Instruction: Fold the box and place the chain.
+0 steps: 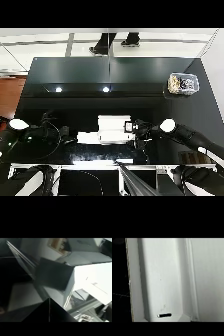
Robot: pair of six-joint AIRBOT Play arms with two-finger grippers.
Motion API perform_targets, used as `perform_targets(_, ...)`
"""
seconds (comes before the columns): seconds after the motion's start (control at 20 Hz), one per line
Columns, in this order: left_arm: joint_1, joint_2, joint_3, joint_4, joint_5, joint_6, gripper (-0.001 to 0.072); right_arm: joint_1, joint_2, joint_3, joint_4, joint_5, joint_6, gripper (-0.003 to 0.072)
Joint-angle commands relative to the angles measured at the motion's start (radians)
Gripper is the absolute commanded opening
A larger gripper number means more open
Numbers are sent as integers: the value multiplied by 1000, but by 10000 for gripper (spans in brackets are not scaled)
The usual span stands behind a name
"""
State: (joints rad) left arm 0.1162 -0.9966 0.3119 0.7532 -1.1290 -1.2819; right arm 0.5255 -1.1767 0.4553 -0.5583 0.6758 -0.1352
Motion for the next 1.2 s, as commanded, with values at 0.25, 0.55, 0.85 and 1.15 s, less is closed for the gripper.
perform_targets(0.25, -182, -135, -20, -203, 153, 61, 27, 0, 0, -1, 0, 0, 0, 186)
perform_targets(0.55, -190, -159, -20, -341, 153, 226, 27, 0, 0, -1, 0, 0, 0, 186)
perform_targets(0.85, -239, -159, -15, -369, 147, 268, 28, 0, 0, 0, 0, 0, 0, 186)
perform_targets(1.15, -239, -158, 43, -369, 60, 318, 705, 0, 0, 0, 0, 0, 0, 186)
